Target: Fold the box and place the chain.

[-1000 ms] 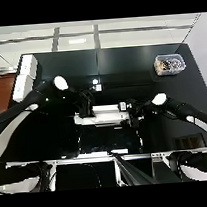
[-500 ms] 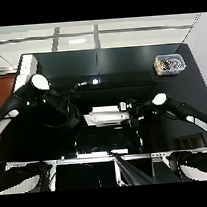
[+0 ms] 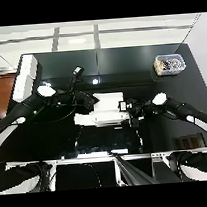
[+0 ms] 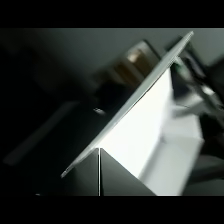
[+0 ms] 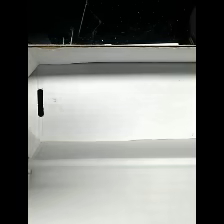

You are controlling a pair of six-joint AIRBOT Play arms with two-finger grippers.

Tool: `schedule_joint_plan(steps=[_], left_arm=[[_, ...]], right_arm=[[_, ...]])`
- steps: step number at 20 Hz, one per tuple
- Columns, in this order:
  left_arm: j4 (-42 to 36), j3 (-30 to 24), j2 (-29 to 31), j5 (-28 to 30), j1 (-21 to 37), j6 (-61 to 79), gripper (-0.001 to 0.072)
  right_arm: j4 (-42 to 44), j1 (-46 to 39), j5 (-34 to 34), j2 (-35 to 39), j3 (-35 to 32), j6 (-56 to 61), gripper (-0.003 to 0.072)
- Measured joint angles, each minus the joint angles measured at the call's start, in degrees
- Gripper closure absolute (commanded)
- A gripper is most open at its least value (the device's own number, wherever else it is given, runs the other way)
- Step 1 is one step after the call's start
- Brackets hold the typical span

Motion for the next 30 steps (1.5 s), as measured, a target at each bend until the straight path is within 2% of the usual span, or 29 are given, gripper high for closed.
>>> schedule_joint_plan(steps=[3,7,10,12,15,19,20,21,22,24,26,30], left_arm=[[3.2,-0.1,-3.0,1.8,-0.2,-2.7,0.0684],[5.3,-0.1,-5.9,-1.0,-0.1,-4.9,0.0684],[6.1,0.9,-5.6,-3.7,1.7,-5.4,0.0685],[6.7,1.5,-2.3,-5.1,3.6,-5.5,0.0685],[9.2,1.0,6.3,-5.7,6.7,-5.3,0.0682],[12.5,-4.0,19.1,-10.3,9.6,4.5,0.068],[12.8,-5.6,21.3,-11.8,10.0,8.6,0.063],[13.0,-7.4,22.9,-13.4,10.2,13.6,0.0285],[13.5,-9.1,23.9,-14.5,10.3,18.5,0.0006],[13.7,-12.6,24.7,-13.6,10.0,27.8,0.0],[14.6,-14.8,23.8,-9.3,8.6,34.3,0.0],[17.1,-14.4,17.1,-3.2,3.8,41.3,0.0003]], right_arm=[[0.0,0.0,0.0,0.0,0.0,0.0,0.0457],[0.0,0.0,0.1,0.0,0.0,0.0,0.0457],[0.0,0.0,0.1,0.0,0.0,0.0,0.0457],[0.0,0.0,0.1,0.0,0.0,0.0,0.0457],[0.0,0.0,0.1,0.0,0.0,0.0,0.0457],[0.0,0.0,0.1,0.0,0.0,0.0,0.0457],[0.0,0.0,0.1,0.0,0.0,0.0,0.0457],[0.0,0.0,0.1,0.0,0.0,0.0,0.0457],[0.0,0.0,0.1,0.0,0.0,0.0,0.0457],[0.0,0.0,0.1,0.0,0.0,0.0,0.0457],[0.0,0.0,0.1,0.0,0.0,0.0,0.0457],[0.0,0.0,0.1,0.0,0.0,0.0,0.0457]])
